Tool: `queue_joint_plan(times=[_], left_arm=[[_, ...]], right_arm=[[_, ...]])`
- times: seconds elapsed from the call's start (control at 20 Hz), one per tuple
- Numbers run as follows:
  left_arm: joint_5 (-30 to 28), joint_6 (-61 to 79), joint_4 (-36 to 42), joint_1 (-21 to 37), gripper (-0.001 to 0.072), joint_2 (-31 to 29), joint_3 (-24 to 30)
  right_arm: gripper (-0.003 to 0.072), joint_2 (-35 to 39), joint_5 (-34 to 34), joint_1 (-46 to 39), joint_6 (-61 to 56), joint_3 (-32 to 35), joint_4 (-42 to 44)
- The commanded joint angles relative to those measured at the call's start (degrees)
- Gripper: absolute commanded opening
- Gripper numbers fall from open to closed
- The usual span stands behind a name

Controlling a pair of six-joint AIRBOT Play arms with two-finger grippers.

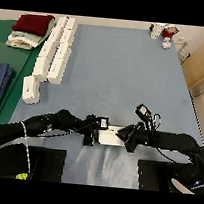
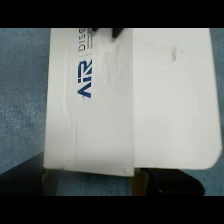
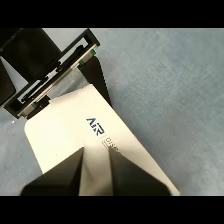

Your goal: Fold the box.

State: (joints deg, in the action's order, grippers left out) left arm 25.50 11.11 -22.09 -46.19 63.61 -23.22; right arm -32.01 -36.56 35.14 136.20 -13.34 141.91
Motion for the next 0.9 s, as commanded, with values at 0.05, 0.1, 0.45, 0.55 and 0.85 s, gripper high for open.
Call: queue_joint_plan(times=[0.05, 0.1, 0.45, 0.55, 0.85], left_arm=[[0.00, 0.02, 0.00, 0.00, 0.0313, 0.00, -0.04], [0.00, 0.00, 0.02, 0.00, 0.0313, 0.00, -0.04], [0.00, 0.00, 0.00, 0.00, 0.0313, 0.00, -0.04], [0.00, 0.00, 0.00, 0.00, 0.0313, 0.00, -0.04], [0.00, 0.00, 0.00, 0.00, 0.0313, 0.00, -0.04]], right_arm=[[0.0481, 0.07, -0.46, 0.24, 4.37, -3.06, -5.46], [0.0494, -0.26, -1.90, 0.24, 4.79, -4.35, -8.72], [0.0495, -5.79, -5.14, 10.49, 5.75, -10.97, -26.51], [0.0494, -7.02, -3.30, 15.39, 4.90, -10.97, -27.34], [0.0495, -11.17, 6.03, 22.51, -3.13, -10.99, -41.27]])
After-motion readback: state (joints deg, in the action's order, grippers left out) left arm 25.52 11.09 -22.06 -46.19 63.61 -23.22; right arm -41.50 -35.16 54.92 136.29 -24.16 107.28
